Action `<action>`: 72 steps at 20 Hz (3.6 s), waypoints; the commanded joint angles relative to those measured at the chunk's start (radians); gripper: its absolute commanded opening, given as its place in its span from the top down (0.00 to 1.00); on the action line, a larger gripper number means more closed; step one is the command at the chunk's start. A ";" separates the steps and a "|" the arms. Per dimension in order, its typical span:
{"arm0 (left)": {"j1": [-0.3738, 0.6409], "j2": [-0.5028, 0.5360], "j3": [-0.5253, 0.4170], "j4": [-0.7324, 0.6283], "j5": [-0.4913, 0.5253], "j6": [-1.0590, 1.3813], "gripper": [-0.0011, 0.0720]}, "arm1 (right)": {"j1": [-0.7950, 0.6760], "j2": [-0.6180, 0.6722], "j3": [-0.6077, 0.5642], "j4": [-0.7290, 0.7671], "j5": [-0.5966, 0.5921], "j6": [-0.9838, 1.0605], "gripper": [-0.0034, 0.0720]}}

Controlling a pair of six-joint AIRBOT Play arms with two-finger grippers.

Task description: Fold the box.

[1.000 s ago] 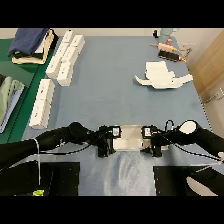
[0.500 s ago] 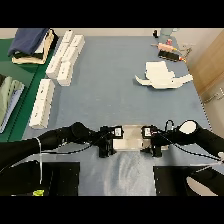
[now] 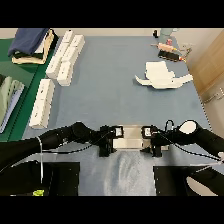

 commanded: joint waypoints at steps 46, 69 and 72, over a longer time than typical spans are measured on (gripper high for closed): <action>0.000 0.000 0.001 0.007 -0.006 -0.017 0.09 | -0.007 0.071 0.027 -0.041 0.024 0.091 0.00; 0.000 0.000 0.001 0.007 -0.006 -0.017 0.09 | -0.007 0.494 0.027 -0.090 0.268 0.866 0.01; 0.000 -0.001 0.001 0.007 -0.006 -0.017 0.09 | -0.007 0.494 0.027 -0.030 0.239 1.261 0.01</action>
